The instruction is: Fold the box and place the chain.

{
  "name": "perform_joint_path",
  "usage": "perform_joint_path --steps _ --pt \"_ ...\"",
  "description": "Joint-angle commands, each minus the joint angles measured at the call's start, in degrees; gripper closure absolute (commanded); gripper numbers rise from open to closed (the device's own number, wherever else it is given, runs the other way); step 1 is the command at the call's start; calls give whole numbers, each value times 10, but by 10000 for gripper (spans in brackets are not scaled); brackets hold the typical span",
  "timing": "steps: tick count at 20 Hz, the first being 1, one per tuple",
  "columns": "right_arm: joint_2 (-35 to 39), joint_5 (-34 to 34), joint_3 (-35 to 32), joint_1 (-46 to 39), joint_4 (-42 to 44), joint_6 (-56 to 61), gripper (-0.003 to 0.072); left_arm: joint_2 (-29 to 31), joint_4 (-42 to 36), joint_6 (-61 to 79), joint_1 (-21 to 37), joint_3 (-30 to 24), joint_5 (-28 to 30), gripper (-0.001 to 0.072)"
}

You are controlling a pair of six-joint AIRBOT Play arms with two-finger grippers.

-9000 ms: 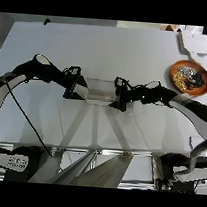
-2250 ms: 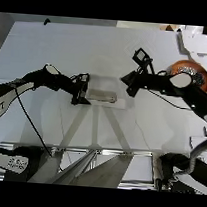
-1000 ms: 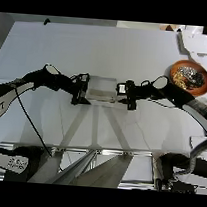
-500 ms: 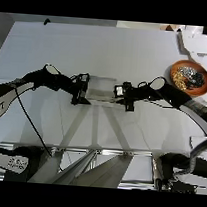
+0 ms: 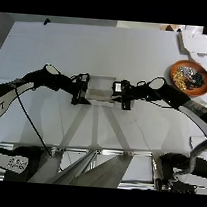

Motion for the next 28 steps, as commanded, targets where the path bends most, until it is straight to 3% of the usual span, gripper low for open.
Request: perform_joint_path --steps 1,2,3,7,8,10,13,18,19,20,24,28 --pt "0 -2 0 1 9 6 440 0 0 0 0 0 0 434" --pt "0 -2 0 1 9 6 330 0 0 0 0 0 0 434" --pt "0 -2 0 1 9 6 295 0 0 0 0 0 0 434" --pt "0 -1 0 1 9 6 285 0 0 0 0 0 0 434" --pt "0 0 0 1 9 6 321 0 0 0 0 0 0 434" --pt "0 5 0 1 1 15 530 0 0 0 0 0 0 434" --pt "10 4 0 1 -21 83 532 0 0 0 0 0 0 434" --pt "101 3 0 -1 -31 183 546 0 0 0 0 0 0 434" --pt "126 6 0 -2 -45 210 648 0 0 0 0 0 0 434" --pt "152 4 0 -2 -68 247 672 0 0 0 0 0 0 434" --pt "224 -10 0 -35 -165 480 673 0 0 0 0 0 0 434" --pt "224 21 -4 -140 -223 717 673 0 0 0 0 0 0 434"
